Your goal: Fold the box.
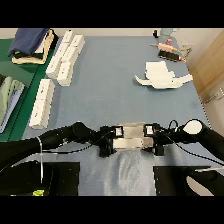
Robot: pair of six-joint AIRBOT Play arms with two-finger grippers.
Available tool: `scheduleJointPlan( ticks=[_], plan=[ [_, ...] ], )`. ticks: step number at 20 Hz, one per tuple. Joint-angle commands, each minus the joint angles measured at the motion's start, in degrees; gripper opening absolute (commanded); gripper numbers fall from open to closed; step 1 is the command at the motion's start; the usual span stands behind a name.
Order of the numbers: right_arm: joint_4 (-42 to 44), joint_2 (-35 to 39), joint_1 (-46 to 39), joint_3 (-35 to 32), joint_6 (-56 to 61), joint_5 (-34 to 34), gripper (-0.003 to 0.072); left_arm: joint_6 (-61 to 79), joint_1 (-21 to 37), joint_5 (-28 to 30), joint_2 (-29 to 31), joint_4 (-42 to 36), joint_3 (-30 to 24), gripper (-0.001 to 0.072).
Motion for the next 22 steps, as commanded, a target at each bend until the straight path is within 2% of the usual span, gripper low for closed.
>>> scheduleJointPlan(
  ticks=[1, 7, 11, 16, 19, 22],
  plan=[
    [-6.25, 5.01, -0.04, 0.09, 9.18, 3.74, 0.0720, 0.02, 0.00, 0.02, -0.04, 0.02, 0.04, 0.0651],
    [-8.68, 11.37, -0.04, 0.09, 15.80, 8.70, 0.0720, 0.04, 0.02, 0.02, -0.04, 0.02, 0.04, 0.0651],
    [-8.41, 16.68, -0.02, 0.15, 25.68, 12.76, 0.0720, 0.02, 0.00, 0.02, -0.04, 0.02, 0.04, 0.0652],
    [-1.62, 21.09, -0.02, 0.13, 31.08, 12.79, 0.0716, 0.02, 0.00, 0.02, -0.04, 0.02, 0.04, 0.0651],
    [-0.13, 21.40, -0.02, 0.13, 41.00, 12.81, 0.0716, 0.02, 0.00, 0.02, -0.02, 0.02, 0.04, 0.0652],
    [3.32, 21.38, -0.02, 0.13, 63.63, 11.17, 0.0712, 0.02, 0.00, 0.02, -0.04, 0.02, 0.04, 0.0651]
  ],
)
